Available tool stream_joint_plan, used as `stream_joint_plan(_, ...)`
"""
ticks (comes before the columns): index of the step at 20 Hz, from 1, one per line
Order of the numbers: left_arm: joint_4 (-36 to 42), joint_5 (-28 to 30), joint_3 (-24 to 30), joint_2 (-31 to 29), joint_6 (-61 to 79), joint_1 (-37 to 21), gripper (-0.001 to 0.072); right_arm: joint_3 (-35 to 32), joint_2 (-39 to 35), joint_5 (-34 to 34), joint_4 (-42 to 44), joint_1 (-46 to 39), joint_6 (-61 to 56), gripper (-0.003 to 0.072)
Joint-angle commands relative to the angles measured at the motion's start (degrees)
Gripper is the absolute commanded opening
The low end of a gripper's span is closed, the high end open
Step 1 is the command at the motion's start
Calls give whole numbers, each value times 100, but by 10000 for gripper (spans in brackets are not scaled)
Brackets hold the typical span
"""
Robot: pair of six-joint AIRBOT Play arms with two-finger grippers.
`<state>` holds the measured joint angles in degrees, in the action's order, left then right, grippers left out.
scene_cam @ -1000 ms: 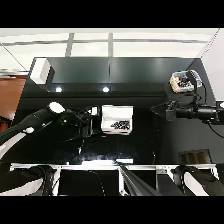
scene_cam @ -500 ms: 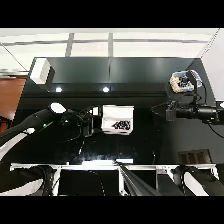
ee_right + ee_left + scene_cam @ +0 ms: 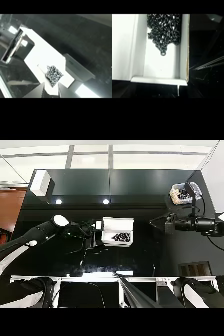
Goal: Fold the box and place the chain.
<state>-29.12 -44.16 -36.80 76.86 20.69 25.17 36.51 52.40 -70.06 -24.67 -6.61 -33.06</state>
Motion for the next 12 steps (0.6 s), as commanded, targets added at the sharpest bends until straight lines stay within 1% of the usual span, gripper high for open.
stream_joint_plan(1, -4, -2, -7, 31, 37, 55, 687, 2, -2, 205, -219, 264, -26, 190)
stream_joint_plan(2, -13, 9, -7, 31, 37, 55, 661, 0, -2, 352, -264, 343, -256, 191)
stream_joint_plan(3, -15, 15, -7, 31, 39, 57, 503, -4, 11, 603, -278, 444, -811, 192)
stream_joint_plan(4, -15, 17, -7, 31, 39, 57, 375, -24, 26, 903, -367, 564, -1270, 192)
stream_joint_plan(5, -17, 26, -7, 31, 39, 55, 359, -46, 63, 1270, -549, 723, -1775, 192)
stream_joint_plan(6, -17, 28, -7, 31, 39, 55, 359, -46, 138, 1672, -651, 911, -2216, 192)
stream_joint_plan(7, -17, 28, -7, 31, 39, 55, 359, -31, 219, 2035, -579, 1069, -2433, 193)
stream_joint_plan(8, -17, 28, -7, 31, 39, 55, 359, 42, 334, 2328, -470, 1226, -2551, 213)
stream_joint_plan(9, -17, 26, -7, 31, 37, 55, 359, 188, 483, 2426, -389, 1357, -2570, 299)
stream_joint_plan(10, -17, 24, -7, 31, 37, 57, 359, 428, 682, 2426, -398, 1488, -2566, 566)
stream_joint_plan(11, -17, 24, -7, 31, 37, 57, 359, 693, 890, 2426, -444, 1578, -2540, 683)
stream_joint_plan(12, -15, 22, -7, 31, 39, 57, 359, 986, 1139, 2474, -529, 1655, -2496, 683)
